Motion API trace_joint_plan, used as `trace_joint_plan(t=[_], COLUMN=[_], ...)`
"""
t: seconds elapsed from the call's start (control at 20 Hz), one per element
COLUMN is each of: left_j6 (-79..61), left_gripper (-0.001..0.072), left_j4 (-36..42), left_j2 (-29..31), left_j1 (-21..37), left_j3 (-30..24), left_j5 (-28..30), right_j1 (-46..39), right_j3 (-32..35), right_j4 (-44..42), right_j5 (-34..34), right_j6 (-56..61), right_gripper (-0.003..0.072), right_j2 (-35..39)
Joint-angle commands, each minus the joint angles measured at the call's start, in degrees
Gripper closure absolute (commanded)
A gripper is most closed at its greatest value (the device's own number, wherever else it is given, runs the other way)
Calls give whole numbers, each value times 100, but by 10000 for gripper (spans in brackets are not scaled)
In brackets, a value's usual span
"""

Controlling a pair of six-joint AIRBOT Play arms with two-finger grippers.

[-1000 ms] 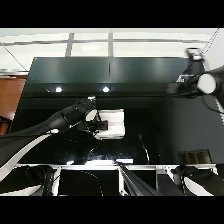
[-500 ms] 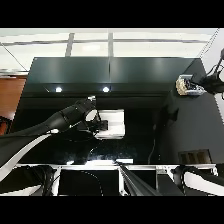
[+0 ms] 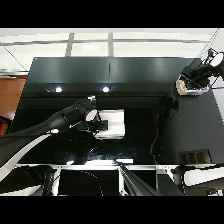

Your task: Fold the box and place the chain.

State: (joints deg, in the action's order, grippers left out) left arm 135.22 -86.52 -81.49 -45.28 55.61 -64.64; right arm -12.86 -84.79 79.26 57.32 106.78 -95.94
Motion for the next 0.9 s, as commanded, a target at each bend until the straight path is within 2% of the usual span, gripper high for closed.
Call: trace_joint_plan(t=[0.0,0.2,0.45,0.5,0.85], left_j6=[0,0,0,0,0], left_gripper=[681,681,681,681,681], left_j4=[-2,0,2,2,0], left_j2=[0,0,0,0,0], left_j1=[2,2,2,2,2], left_j3=[2,2,2,2,2], left_j5=[-11,-13,-15,-15,-11], right_j1=[-197,-450,-450,-448,-380], right_j3=[-184,-192,-192,-192,-192], right_j4=[-136,-501,-1012,-1156,-1259], right_j5=[144,466,286,249,59], right_j6=[1263,1561,1604,1604,1692], right_gripper=[72,72,81,139,139], right_j2=[-249,-249,-352,-391,-590])
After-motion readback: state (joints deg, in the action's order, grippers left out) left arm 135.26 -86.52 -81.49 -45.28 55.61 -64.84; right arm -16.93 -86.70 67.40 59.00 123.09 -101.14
